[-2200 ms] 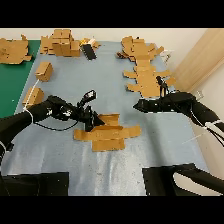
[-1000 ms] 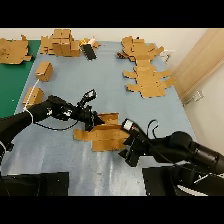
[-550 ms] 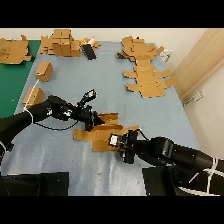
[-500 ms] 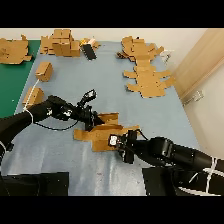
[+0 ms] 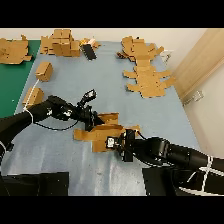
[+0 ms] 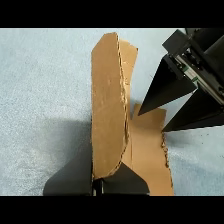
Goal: Fold the box.
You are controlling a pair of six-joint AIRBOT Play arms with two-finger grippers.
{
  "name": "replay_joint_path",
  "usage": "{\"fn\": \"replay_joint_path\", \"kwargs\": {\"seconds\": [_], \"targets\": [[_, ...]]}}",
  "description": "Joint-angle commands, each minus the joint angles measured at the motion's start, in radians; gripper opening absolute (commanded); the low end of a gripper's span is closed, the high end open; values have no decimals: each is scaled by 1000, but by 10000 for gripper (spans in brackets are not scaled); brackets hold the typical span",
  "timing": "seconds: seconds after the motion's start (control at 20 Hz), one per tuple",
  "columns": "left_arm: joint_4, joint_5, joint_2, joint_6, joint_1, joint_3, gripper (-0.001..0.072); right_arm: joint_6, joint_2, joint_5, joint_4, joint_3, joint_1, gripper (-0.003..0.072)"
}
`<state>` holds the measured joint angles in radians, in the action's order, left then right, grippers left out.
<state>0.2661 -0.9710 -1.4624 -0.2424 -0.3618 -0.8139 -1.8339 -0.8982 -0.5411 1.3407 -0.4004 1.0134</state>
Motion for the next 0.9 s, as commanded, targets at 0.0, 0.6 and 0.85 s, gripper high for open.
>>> {"fn": "replay_joint_path", "kwargs": {"seconds": [0.0,0.6,0.85], "targets": [[0,0,-1,0,0,0,13,0,20,-24,-3,-2,34,502],[0,0,-1,0,0,0,13,0,-17,-7,-81,-1,61,507],[0,0,-1,0,0,0,13,2,-17,13,-142,-2,61,507]]}}
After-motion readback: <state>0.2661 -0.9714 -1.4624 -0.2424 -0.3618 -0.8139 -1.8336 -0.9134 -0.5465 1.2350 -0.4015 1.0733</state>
